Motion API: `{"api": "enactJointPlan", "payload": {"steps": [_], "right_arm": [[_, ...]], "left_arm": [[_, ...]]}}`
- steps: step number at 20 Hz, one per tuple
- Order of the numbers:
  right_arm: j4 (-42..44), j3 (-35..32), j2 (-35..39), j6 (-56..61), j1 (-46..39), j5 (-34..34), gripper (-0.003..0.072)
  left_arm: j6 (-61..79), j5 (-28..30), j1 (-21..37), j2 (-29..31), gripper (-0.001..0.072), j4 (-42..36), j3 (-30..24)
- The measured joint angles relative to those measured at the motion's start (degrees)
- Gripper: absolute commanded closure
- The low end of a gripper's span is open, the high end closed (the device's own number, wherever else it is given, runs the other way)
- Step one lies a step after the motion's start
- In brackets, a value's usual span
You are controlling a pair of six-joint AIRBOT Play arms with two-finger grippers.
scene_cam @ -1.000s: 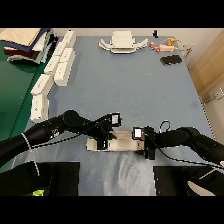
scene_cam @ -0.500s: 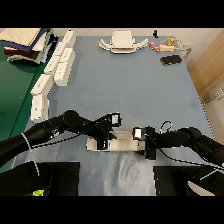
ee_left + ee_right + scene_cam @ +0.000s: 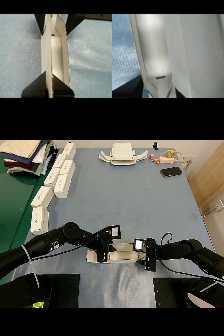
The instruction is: Fold the box.
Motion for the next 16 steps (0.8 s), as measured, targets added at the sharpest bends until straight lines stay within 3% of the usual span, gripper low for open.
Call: {"api": "enactJointPlan", "payload": {"steps": [7,8,9,10,16], "right_arm": [[-0.1,0.0,0.0,0.0,0.0,-0.2,0.0223],[-0.1,0.0,0.0,0.0,0.0,-0.2,0.0223],[-0.1,0.0,0.0,0.0,0.0,-0.2,0.0223],[-0.2,0.0,0.0,0.0,0.0,-0.2,0.0223],[-0.2,0.0,0.0,0.0,0.0,-0.2,0.0223]], "left_arm": [[-0.3,0.3,0.0,0.0,0.0693,0.0,0.0],[-0.3,0.4,0.0,0.0,0.0586,0.0,0.0],[-0.4,1.1,-0.1,-0.2,0.0371,0.7,-0.2],[-0.7,0.5,0.1,-0.3,0.034,2.0,-0.3],[-6.8,-0.8,0.1,1.2,0.034,1.4,-0.1]]}}
